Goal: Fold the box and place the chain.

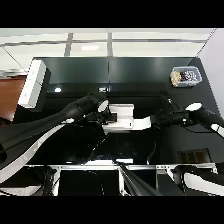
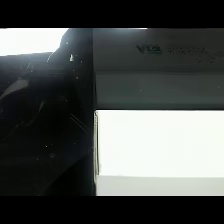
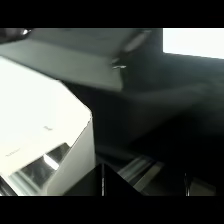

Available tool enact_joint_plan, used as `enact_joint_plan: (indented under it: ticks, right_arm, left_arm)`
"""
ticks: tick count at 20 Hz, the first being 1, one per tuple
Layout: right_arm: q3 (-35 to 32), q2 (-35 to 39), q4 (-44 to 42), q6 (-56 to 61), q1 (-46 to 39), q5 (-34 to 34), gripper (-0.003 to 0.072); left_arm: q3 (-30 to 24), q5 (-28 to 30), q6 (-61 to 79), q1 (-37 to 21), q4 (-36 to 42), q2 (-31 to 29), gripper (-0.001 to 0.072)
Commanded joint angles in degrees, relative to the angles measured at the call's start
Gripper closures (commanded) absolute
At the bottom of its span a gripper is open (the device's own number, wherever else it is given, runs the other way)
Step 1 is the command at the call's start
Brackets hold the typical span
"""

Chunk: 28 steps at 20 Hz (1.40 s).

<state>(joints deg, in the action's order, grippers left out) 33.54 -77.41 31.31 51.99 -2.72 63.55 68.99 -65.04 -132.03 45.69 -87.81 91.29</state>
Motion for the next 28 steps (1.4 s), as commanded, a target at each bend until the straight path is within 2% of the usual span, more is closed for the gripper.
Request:
enact_joint_plan:
  ticks: [1,4,6,7,11,12,13,26,27,28]
  right_arm:
    - [2.9,-0.7,-2.1,-5.6,2.5,5.1,0.0672]
    - [5.3,-0.6,-2.3,-6.0,2.5,9.9,0.0657]
    - [5.4,-0.6,-2.4,-6.0,2.7,10.1,0.0139]
    - [5.4,-0.6,-2.6,-5.9,2.9,10.2,0.0098]
    - [5.6,-0.6,-7.7,-5.9,5.1,9.9,0.0102]
    - [6.0,-0.6,-8.0,-5.8,6.1,9.3,0.0193]
    - [6.6,-0.6,-7.1,-4.9,7.0,8.4,0.0334]
    - [13.4,-0.6,6.7,16.8,16.4,-0.9,0.0348]
    - [14.0,-0.6,7.8,18.3,17.5,-1.4,0.0418]
    - [14.4,-0.6,8.7,19.5,18.7,-2.1,0.0433]
  left_arm:
    - [0.0,0.0,0.0,0.0,0.0,0.0,0.0683]
    - [0.0,0.0,0.0,0.0,0.0,0.0,0.0683]
    - [0.0,0.0,0.0,0.0,0.0,0.0,0.0683]
    - [0.0,0.0,0.0,0.0,0.0,0.0,0.0683]
    - [0.0,0.0,0.0,0.0,0.0,0.0,0.0683]
    - [0.0,0.0,0.0,0.0,0.0,0.0,0.0683]
    - [0.0,0.0,0.0,0.0,0.0,0.0,0.0684]
    - [0.0,0.0,0.0,0.0,0.0,0.0,0.0683]
    - [0.0,0.0,0.0,0.0,0.0,0.0,0.0683]
    - [0.0,0.0,0.0,0.0,0.0,0.0,0.0683]
